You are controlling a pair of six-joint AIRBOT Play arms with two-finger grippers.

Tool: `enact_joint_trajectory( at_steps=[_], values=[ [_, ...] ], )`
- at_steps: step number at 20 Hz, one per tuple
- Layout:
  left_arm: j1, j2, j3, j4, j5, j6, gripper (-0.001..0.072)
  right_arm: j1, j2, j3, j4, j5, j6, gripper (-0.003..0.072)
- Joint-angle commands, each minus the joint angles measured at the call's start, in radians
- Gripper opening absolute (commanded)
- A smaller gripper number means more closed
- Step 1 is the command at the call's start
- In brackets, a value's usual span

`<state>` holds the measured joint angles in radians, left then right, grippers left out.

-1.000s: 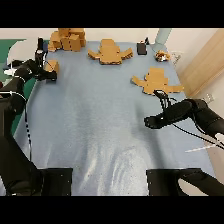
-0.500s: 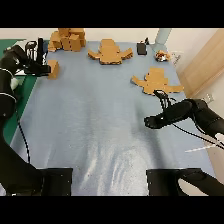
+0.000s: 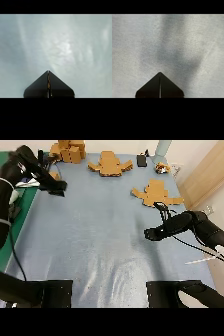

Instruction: Fold the box.

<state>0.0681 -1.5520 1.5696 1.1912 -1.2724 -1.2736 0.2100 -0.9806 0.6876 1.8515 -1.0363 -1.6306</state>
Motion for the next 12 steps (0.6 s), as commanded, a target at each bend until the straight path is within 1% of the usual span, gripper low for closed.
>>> enact_joint_trajectory(
  at_steps=[1,2,3,4,5,8,12],
  values=[
    [-0.168,0.220,-0.333,-0.016,0.151,-0.025,0.0006,0.000,-0.001,0.001,0.000,0.000,0.000,0.0002],
    [-0.225,0.283,-0.432,-0.024,0.206,-0.024,0.0007,0.000,-0.001,0.001,0.000,0.000,0.000,0.0002],
    [-0.276,0.329,-0.509,-0.024,0.251,-0.025,0.0007,0.000,-0.001,0.001,0.000,0.000,0.000,0.0002],
    [-0.327,0.361,-0.570,-0.024,0.284,-0.029,0.0008,0.000,-0.001,0.001,0.000,0.000,0.000,0.0001],
    [-0.367,0.375,-0.608,-0.024,0.297,-0.037,0.0009,0.000,-0.001,0.001,0.000,0.000,0.000,0.0002],
    [-0.447,0.375,-0.650,-0.024,0.314,-0.055,0.0012,0.000,-0.001,0.001,0.000,0.000,0.000,0.0002],
    [-0.474,0.375,-0.650,-0.030,0.322,-0.055,0.0012,0.000,-0.001,0.001,0.000,0.000,0.000,0.0002]
  ],
)
